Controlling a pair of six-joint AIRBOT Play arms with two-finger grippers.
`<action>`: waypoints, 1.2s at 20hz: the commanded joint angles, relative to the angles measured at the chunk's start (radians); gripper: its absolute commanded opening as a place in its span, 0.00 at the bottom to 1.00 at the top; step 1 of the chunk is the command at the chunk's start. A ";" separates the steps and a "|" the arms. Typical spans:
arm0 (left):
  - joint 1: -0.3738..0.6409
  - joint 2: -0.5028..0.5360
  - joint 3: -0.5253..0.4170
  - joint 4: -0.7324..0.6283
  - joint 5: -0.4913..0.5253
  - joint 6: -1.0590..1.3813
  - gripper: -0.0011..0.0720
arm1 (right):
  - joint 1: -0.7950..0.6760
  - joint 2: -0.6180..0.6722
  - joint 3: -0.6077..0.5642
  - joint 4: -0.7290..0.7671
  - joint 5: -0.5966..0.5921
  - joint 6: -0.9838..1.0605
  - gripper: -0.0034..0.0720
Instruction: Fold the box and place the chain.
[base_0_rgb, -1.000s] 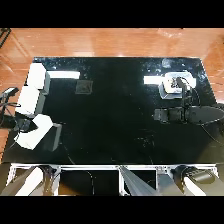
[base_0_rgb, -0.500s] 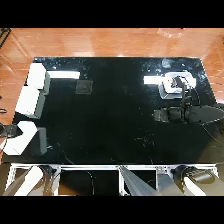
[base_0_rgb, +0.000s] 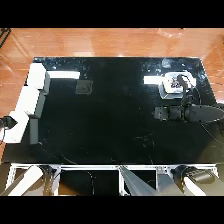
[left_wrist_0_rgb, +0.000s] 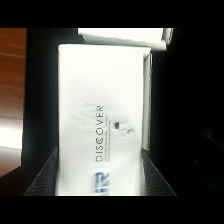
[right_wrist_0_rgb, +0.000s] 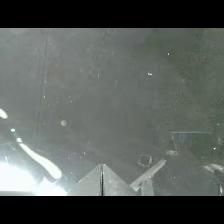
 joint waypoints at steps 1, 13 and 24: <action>0.004 -0.017 0.005 -0.033 0.068 0.030 0.88 | 0.000 0.000 0.001 0.003 0.010 0.022 0.08; -0.389 -0.005 0.471 -0.558 0.044 -0.095 0.04 | -0.001 -0.044 0.270 -0.304 -0.048 0.054 0.08; -0.801 0.416 -0.170 -0.099 0.148 -0.583 0.04 | -0.001 0.267 -0.030 -0.669 -0.213 0.410 0.08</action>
